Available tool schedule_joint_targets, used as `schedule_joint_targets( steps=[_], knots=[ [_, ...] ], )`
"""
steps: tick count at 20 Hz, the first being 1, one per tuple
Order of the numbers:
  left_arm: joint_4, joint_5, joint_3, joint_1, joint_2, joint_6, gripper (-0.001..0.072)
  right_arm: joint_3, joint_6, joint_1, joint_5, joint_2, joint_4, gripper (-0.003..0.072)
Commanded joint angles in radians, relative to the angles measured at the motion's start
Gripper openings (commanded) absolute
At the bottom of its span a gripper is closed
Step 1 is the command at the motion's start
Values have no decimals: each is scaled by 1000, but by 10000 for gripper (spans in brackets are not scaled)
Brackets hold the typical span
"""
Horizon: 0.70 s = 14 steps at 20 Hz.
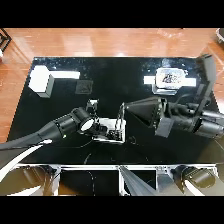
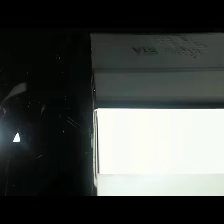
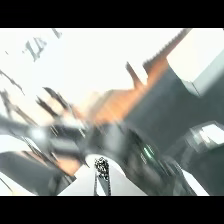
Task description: Fold the box and place the chain.
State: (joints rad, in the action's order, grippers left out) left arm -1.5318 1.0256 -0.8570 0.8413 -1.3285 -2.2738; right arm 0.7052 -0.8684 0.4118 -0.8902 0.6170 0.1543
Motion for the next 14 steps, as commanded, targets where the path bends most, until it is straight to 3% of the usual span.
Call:
schedule_joint_targets(
  steps=[1, 7, 14],
  knots=[
    [-1, 0, 0, 0, 0, 1, 24, 1, 50, 0, 63, 0, -130, 21],
    [-1, 0, 0, 0, 0, 0, 25, -5, -131, 11, -8, 70, 159, 21],
    [0, 0, 0, 0, 0, 0, 24, -18, -142, 140, 5, 208, 188, 21]
  ],
)
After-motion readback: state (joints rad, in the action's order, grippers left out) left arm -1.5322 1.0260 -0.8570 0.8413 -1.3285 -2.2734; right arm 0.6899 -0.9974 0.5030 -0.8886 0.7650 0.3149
